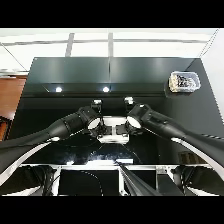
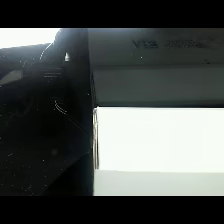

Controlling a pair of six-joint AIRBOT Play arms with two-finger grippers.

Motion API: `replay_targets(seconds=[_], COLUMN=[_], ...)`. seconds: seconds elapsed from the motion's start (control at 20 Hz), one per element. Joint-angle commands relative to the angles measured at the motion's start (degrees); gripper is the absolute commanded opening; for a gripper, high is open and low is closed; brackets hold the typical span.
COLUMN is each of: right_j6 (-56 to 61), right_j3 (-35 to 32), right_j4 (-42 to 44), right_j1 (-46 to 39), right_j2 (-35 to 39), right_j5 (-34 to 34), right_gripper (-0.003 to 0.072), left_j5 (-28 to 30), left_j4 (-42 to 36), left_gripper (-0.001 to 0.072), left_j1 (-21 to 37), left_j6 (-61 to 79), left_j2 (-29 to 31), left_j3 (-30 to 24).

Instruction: Fold the box and place the chain.

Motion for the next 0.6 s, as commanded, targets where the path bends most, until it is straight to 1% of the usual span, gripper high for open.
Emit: replay_targets(seconds=[0.0,0.1,0.15,0.2,0.25,0.3,0.35,0.4,0.45,0.55], right_j6=[-2.3,-3.6,-3.6,-3.6,-3.7,-3.7,-3.7,-3.7,-3.7,-2.3], right_j3=[0.0,0.0,0.0,0.0,0.0,-0.2,-0.2,-0.3,-0.6,-1.4], right_j4=[-4.0,-7.4,-12.6,-20.5,-30.9,-40.8,-49.4,-53.4,-53.5,-50.8], right_j1=[-0.1,-0.8,-1.2,-1.5,-2.1,-3.2,-5.6,-9.0,-13.9,-24.8], right_j2=[9.7,17.7,21.5,24.4,26.6,27.7,27.8,27.8,27.7,26.4], right_j5=[1.2,3.4,5.7,8.7,12.5,15.2,16.1,13.6,7.0,-8.4], right_gripper=[0.0386,0.038,0.0381,0.0381,0.038,0.038,0.038,0.038,0.038,0.0381], left_j5=[-0.1,0.0,0.0,0.0,-0.1,-0.1,-0.1,0.0,0.0,0.0], left_j4=[0.0,0.0,0.0,0.0,0.0,0.0,0.0,0.0,0.0,0.0], left_gripper=[0.003,0.003,0.003,0.003,0.003,0.003,0.003,0.003,0.003,0.003], left_j1=[0.0,0.0,0.0,0.0,0.0,0.0,0.0,0.0,0.0,0.0], left_j6=[-0.1,-0.1,-0.1,-0.1,-0.1,-0.1,-0.1,-0.1,-0.1,-0.1], left_j2=[0.0,0.0,0.0,0.0,0.0,0.0,0.0,0.0,0.0,0.0], left_j3=[0.0,0.0,0.0,0.0,0.0,0.0,0.0,0.0,0.0,0.0])
